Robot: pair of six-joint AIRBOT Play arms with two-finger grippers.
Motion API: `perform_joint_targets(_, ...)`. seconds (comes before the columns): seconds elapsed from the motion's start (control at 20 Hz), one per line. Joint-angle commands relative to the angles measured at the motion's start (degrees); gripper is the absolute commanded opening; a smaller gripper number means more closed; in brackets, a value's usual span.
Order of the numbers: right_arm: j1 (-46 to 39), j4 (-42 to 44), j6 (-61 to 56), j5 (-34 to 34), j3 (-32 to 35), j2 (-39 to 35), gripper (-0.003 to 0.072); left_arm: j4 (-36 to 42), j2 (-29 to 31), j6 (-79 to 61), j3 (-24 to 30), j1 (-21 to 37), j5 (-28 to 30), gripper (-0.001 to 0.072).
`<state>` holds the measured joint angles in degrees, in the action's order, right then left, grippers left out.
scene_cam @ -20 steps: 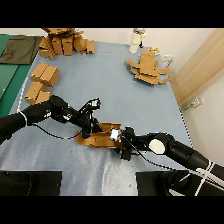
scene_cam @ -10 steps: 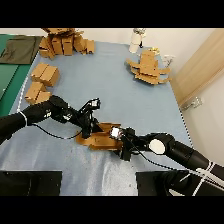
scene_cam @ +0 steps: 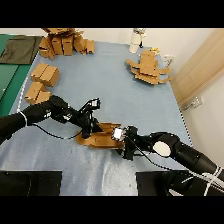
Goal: Fold the box.
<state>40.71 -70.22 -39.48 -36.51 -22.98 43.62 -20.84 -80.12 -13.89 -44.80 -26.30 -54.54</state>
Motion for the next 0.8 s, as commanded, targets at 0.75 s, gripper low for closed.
perform_joint_targets(0.75,-5.7,8.2,12.3,2.4,0.0,1.0,0.0707,0.0,0.0,0.0,0.0,0.0,0.0,0.0012)
